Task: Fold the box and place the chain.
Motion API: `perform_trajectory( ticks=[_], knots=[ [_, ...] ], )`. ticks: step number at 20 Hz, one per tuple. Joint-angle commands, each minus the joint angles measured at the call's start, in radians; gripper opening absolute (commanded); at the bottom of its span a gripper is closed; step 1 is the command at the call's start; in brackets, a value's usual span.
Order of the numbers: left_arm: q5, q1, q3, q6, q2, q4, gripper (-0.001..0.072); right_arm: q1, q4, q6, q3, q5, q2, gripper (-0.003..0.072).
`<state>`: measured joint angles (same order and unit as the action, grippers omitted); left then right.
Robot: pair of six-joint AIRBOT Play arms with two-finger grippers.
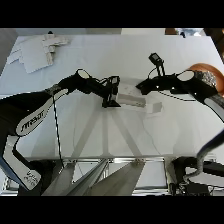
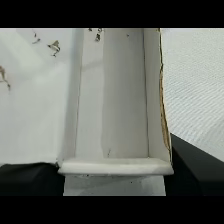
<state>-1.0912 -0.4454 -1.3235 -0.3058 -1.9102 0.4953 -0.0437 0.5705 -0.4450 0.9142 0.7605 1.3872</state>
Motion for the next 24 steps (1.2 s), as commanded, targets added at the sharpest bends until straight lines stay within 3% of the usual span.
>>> perform_trajectory(
  ticks=[1, 5, 10, 15, 19, 24],
  knots=[
    [0.002, 0.001, 0.000, 0.000, 0.000, -0.002, 0.0395, 0.000, 0.000, 0.001, 0.001, -0.005, -0.101, 0.0012],
    [0.002, 0.001, 0.000, 0.000, 0.000, -0.001, 0.0395, 0.000, 0.058, 0.001, 0.001, -0.023, -0.254, 0.0012],
    [0.005, 0.001, 0.000, 0.004, 0.000, -0.006, 0.0395, 0.000, 0.331, 0.000, 0.001, -0.007, -0.366, 0.0008],
    [0.044, 0.001, 0.000, 0.040, 0.000, -0.020, 0.0395, 0.000, 0.589, 0.001, 0.001, 0.142, -0.365, 0.0008],
    [0.056, 0.001, 0.000, 0.048, 0.000, -0.027, 0.0395, 0.000, 0.608, 0.068, 0.001, 0.196, -0.328, 0.0008],
    [0.056, 0.001, 0.000, 0.048, 0.000, -0.027, 0.0395, 0.000, 0.627, 0.170, 0.001, 0.202, -0.172, 0.0008]
  ],
)
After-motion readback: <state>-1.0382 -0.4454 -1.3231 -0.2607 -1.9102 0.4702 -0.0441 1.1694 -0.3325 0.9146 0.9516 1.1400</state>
